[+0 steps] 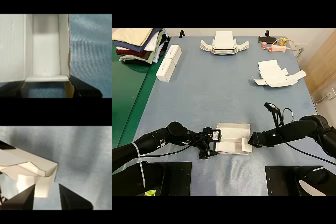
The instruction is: Fold the box.
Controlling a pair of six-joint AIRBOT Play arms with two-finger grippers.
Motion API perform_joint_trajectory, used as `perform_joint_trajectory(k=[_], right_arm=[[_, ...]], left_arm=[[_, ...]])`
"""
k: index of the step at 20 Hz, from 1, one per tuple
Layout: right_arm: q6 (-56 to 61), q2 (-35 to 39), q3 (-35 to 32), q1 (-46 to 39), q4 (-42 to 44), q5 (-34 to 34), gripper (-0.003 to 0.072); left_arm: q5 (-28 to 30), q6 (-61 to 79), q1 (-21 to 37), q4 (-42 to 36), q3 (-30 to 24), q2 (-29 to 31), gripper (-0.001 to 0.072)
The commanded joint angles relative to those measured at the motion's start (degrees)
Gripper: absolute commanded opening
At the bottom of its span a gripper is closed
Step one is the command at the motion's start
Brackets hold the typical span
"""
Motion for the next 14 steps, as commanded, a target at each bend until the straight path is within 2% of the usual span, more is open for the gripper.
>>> perform_joint_trajectory(k=[1, 6, 10, 14], right_arm=[[2.9, -4.8, 0.9, 5.1, -2.0, 2.6, 0.0467], [14.2, -13.0, 7.6, 14.5, -14.4, 1.5, 0.0437], [28.2, -19.0, 14.3, 20.9, -27.5, -7.0, 0.0437], [35.6, -22.4, 16.6, 24.3, -30.2, -8.1, 0.0436]], left_arm=[[0.0, 0.0, 0.0, 0.0, 0.0, 0.0, 0.0338], [0.0, 0.0, 0.0, 0.0, 0.0, 0.0, 0.0338], [0.0, 0.0, 0.0, 0.0, 0.0, 0.0, 0.0337], [0.0, 0.0, 0.0, 0.0, 0.0, 0.0, 0.0338]])
